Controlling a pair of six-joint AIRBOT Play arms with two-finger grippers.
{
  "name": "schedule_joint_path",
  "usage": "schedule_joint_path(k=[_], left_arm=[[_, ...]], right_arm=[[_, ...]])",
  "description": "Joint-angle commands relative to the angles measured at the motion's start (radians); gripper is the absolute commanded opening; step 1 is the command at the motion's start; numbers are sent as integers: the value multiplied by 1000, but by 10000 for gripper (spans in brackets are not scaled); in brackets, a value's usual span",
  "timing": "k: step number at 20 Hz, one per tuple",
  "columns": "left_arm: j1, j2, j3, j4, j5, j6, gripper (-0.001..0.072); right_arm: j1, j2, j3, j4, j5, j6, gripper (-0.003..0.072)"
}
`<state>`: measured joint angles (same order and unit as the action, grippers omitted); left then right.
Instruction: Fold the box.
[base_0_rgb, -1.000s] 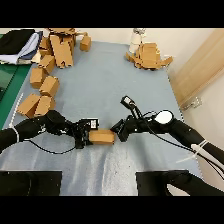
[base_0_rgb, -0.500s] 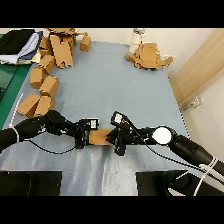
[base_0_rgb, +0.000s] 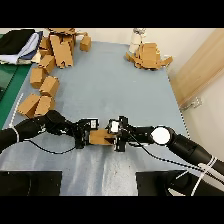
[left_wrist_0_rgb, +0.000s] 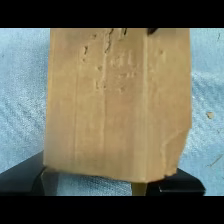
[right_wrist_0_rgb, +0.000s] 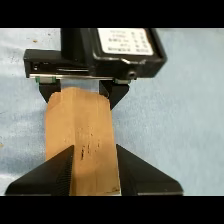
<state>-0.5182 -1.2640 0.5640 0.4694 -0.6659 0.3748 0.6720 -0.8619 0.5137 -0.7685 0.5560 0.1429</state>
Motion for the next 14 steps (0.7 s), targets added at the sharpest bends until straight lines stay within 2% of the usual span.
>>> schedule_joint_path(k=[1, 3, 7, 12, 14], left_arm=[[0, 0, 0, 0, 0, 0, 531], [0, 0, 0, 0, 0, 0, 532], [0, 0, 0, 0, 0, 0, 532], [0, 0, 0, 0, 0, 0, 532], [0, 0, 0, 0, 0, 0, 532]], right_arm=[[18, -12, 9, 16, 24, -100, 420], [45, -12, 19, 14, 57, -100, 420], [78, -33, 19, 3, 53, -106, 420], [78, -63, 19, -39, -65, -145, 420], [79, -60, 19, -33, -35, -144, 420]])
